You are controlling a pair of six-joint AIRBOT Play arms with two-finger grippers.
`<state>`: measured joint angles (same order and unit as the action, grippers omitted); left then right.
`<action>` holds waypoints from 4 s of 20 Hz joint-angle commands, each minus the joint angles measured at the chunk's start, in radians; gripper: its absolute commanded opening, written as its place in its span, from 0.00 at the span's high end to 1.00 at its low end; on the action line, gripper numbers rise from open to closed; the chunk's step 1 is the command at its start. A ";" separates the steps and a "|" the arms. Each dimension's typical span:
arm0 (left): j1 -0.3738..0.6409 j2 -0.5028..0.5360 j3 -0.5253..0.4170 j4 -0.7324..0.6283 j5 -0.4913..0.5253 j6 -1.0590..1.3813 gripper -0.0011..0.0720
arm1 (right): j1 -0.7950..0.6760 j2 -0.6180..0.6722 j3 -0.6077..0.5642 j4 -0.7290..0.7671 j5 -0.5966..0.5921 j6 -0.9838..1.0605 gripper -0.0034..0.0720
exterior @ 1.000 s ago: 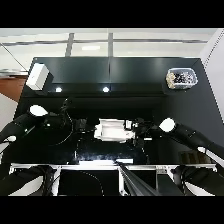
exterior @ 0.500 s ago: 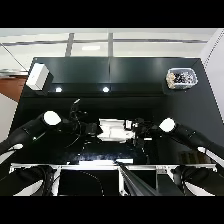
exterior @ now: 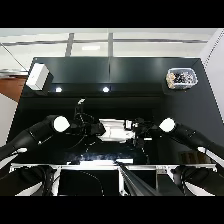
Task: Fold the box and place the chain.
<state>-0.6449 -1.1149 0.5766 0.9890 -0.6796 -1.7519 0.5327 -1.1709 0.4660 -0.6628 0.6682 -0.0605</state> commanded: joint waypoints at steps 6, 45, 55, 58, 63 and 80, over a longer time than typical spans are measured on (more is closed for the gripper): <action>-0.225 -0.038 0.106 0.586 -0.098 -0.599 0.06 | 0.000 0.000 -0.001 0.000 -0.012 0.000 0.24; -0.262 -0.294 0.367 0.562 -0.322 -0.638 0.78 | 0.005 0.000 -0.001 -0.001 -0.026 0.000 0.24; -0.262 -0.299 0.388 0.568 -0.298 -0.639 0.69 | 0.005 0.000 -0.001 0.000 -0.025 0.000 0.23; -0.262 -0.301 0.388 0.560 -0.303 -0.635 0.95 | 0.005 0.001 0.000 0.000 -0.022 0.000 0.23; -0.256 -0.286 0.396 0.575 -0.352 -0.646 0.95 | -0.026 0.067 0.008 -0.016 0.065 0.005 0.01; -0.283 -0.288 0.357 0.607 -0.346 -0.684 0.95 | -0.082 0.111 0.006 -0.053 0.164 0.002 0.48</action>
<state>-0.9268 -1.4006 0.9344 1.5944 -1.0336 -2.4351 0.4511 -1.0496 0.4721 -0.7647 0.8215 -0.0666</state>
